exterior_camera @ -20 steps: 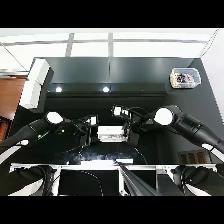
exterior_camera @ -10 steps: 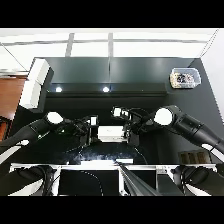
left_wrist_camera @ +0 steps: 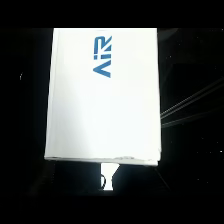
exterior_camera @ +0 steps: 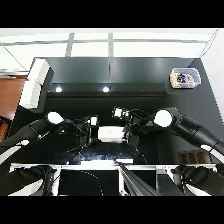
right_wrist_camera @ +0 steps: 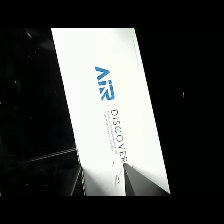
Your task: Fold the box and place the chain.
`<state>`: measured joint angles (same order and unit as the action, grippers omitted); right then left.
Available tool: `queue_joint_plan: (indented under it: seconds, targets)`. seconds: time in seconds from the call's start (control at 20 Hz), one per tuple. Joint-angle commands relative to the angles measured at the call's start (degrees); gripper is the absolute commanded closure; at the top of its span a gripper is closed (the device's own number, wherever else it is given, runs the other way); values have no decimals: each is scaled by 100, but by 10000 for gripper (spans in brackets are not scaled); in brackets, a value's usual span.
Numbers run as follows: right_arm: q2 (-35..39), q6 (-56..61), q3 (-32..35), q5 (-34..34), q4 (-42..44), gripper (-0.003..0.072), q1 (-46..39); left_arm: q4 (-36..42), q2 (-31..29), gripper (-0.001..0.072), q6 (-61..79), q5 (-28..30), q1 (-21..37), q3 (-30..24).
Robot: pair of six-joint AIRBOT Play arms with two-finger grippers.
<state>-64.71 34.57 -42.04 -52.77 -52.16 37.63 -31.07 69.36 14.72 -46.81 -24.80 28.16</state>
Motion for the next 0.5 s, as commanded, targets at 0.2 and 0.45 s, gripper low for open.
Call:
queue_joint_plan:
  seconds: [0.2, 0.45]
  targets:
    - [4, 184, 7, 74, 640, 398, 0, 0, 2, 269, 0, 9, 2, 2]
    - [201, 737, -76, -44, 1137, 398, -184, 2, 2, 269, 0, 7, 2, 2]
